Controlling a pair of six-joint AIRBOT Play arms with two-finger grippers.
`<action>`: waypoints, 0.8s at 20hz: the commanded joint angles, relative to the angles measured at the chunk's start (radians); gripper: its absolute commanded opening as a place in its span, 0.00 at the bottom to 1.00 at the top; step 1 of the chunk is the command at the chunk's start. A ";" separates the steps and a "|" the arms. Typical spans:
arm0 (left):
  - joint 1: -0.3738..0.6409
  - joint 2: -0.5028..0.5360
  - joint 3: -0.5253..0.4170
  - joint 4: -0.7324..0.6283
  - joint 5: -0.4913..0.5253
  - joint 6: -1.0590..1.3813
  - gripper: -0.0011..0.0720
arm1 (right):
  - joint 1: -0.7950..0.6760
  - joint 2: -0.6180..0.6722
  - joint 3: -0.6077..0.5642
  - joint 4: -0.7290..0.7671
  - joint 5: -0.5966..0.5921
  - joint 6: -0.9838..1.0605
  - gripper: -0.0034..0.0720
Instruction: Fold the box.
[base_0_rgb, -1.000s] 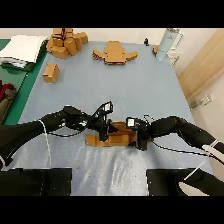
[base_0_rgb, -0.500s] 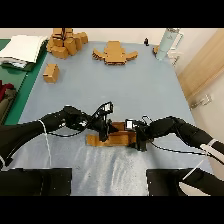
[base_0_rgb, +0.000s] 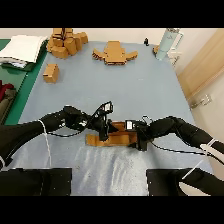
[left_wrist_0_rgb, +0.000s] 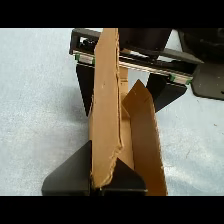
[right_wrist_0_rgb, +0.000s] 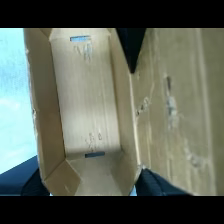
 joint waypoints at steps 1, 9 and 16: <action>0.000 0.000 0.000 0.001 -0.003 0.001 0.03 | -0.006 0.007 0.000 0.001 -0.005 0.002 1.00; 0.000 0.000 0.000 0.001 -0.003 0.000 0.03 | -0.003 0.005 -0.001 0.005 -0.007 0.002 1.00; 0.000 -0.001 0.000 0.001 -0.003 0.000 0.03 | -0.003 0.004 0.000 0.026 -0.006 0.002 1.00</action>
